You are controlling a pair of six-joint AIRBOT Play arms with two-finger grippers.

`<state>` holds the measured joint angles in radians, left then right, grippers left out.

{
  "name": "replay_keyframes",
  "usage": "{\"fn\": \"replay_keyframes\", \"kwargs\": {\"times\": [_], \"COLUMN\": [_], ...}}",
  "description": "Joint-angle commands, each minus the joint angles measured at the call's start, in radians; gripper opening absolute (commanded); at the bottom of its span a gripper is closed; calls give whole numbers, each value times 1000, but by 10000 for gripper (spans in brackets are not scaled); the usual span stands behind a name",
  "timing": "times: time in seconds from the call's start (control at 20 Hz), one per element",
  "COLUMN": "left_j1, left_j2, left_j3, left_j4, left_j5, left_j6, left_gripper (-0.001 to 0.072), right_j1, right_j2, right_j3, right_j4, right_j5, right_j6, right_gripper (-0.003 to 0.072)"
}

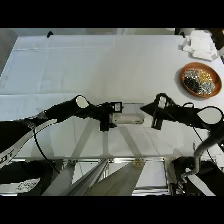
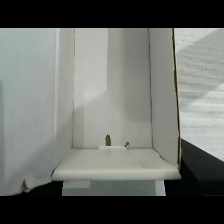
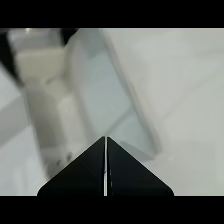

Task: Fold the box and place the chain.

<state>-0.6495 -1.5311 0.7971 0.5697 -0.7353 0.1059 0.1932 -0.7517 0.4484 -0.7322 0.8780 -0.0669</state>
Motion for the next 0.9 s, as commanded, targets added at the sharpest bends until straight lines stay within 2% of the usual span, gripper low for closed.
{"fn": "replay_keyframes", "kwargs": {"times": [0.0, 0.05, 0.15, 0.35, 0.45, 0.6, 0.65, 0.85], "left_j1": [0, 0, 0, 0, 0, 0, 0, 0], "left_j2": [1, 1, 1, 1, 1, 1, 1, 1], "left_j3": [0, 0, 0, 0, 0, 0, 0, 0], "left_j4": [-1, -1, -1, -1, -1, -1, -1, -1], "left_j5": [-2, -2, -2, -2, -2, -2, -2, -2], "left_j6": [-2, -2, -2, -2, -2, -2, -2, -2], "left_gripper": [434, 434, 434, 434, 434, 434, 434, 434], "right_j1": [0, 0, 0, 0, 0, 1, 1, 1], "right_j2": [35, 35, 27, -64, -125, -193, -206, -246], "right_j3": [1, 0, -1, -1, -1, -1, -1, -1], "right_j4": [-385, -419, -421, -411, -378, -237, -201, -153], "right_j5": [163, 160, 108, 30, 13, -21, -34, -64], "right_j6": [148, 149, 147, 129, 46, -78, -97, -130], "right_gripper": [20, 35, 340, 340, 264, 207, 164, 163]}}
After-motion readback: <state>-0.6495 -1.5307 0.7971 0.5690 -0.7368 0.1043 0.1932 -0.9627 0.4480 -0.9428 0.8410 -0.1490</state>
